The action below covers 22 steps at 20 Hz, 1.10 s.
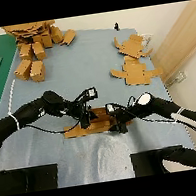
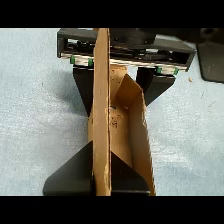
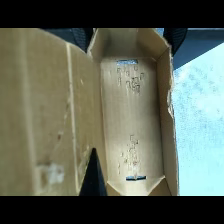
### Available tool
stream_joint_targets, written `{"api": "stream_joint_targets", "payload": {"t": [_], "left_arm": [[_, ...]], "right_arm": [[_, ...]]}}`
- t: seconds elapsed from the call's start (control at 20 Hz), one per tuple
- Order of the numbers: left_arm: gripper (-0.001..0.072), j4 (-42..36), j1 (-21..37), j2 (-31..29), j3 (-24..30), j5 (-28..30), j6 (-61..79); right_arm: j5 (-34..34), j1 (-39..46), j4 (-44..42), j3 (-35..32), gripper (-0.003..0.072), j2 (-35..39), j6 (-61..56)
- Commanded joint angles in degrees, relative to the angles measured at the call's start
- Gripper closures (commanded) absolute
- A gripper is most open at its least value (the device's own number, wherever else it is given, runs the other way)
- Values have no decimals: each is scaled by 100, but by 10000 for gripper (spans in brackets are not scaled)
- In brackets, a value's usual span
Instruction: Fold the box.
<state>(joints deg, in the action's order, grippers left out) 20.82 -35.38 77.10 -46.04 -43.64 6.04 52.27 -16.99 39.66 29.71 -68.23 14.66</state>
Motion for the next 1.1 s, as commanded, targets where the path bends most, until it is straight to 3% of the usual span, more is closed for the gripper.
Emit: {"api": "stream_joint_targets", "payload": {"t": [0.0,0.35,0.45,0.7,0.8,0.95,1.05], "left_arm": [[696,-20,2,4,2,2,-15],[688,-13,4,4,4,7,-308],[226,-15,9,4,2,57,-313],[239,81,13,-83,2,63,-313],[238,503,13,-341,2,133,-605],[238,2461,127,-992,2,138,-2319],[238,3998,256,-1508,2,-315,-3921]], "right_arm": [[-2,-4,17,2,216,-2,0],[-2,-4,50,2,216,-2,0],[-4,-4,50,2,216,-2,0],[-13,-4,85,2,216,-2,0],[-17,-2,85,2,216,-2,0],[-20,-2,105,2,216,-2,0],[-24,-2,129,2,216,-2,0]]}}
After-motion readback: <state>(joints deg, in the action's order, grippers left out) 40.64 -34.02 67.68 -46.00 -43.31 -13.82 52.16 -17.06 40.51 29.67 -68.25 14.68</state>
